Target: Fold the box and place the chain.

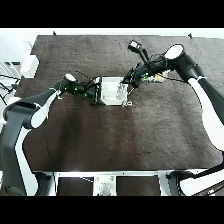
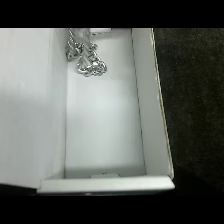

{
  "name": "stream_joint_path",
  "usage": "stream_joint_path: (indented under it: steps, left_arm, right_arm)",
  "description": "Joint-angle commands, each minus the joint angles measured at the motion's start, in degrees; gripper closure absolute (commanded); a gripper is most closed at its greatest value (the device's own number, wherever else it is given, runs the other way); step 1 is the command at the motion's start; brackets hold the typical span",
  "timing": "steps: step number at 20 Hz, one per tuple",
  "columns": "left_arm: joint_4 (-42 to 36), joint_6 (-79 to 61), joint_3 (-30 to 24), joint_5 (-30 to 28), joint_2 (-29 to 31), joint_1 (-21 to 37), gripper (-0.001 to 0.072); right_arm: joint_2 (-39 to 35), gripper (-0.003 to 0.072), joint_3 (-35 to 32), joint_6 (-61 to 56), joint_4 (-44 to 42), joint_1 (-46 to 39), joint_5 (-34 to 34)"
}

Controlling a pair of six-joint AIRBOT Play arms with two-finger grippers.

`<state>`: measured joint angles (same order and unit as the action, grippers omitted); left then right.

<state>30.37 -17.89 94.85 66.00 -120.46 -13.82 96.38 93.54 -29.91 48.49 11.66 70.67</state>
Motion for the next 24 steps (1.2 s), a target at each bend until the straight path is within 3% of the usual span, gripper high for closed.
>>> stream_joint_path:
  steps: [1, 2, 5, 6, 11, 14, 20, 24]
  left_arm:
    - [0.0, 0.0, 0.0, 0.0, 0.0, 0.0, 0.029]
    - [0.0, 0.0, 0.0, 0.0, 0.0, 0.0, 0.029]
    - [0.0, 0.0, 0.0, 0.0, 0.0, 0.0, 0.029]
    - [0.0, 0.0, 0.0, 0.0, 0.0, 0.0, 0.029]
    - [0.0, 0.0, 0.0, 0.0, 0.0, 0.0, 0.029]
    - [0.0, 0.0, 0.0, 0.0, 0.0, 0.0, 0.029]
    - [0.0, 0.0, 0.0, 0.0, 0.0, 0.0, 0.029]
    - [0.0, 0.0, 0.0, 0.0, 0.0, 0.0, 0.029]
  right_arm:
    - [1.6, 0.0686, -0.4, 0.0, 0.2, 1.3, 0.3]
    - [1.6, 0.0679, -0.4, 0.0, 0.2, 1.3, 0.3]
    - [1.2, 0.0242, -0.3, -1.1, 0.2, -0.7, 0.4]
    - [0.8, 0.0222, -0.3, -1.2, 0.2, -1.7, 0.6]
    - [-0.6, 0.0222, -0.5, -1.6, 0.2, -7.3, 6.3]
    - [-0.6, 0.0222, -4.6, -0.2, 3.1, -7.9, 8.3]
    - [-0.6, 0.0222, -18.6, 10.0, 10.1, -7.3, -4.2]
    - [-0.6, 0.0248, -21.0, 14.8, 10.1, -4.7, -11.7]
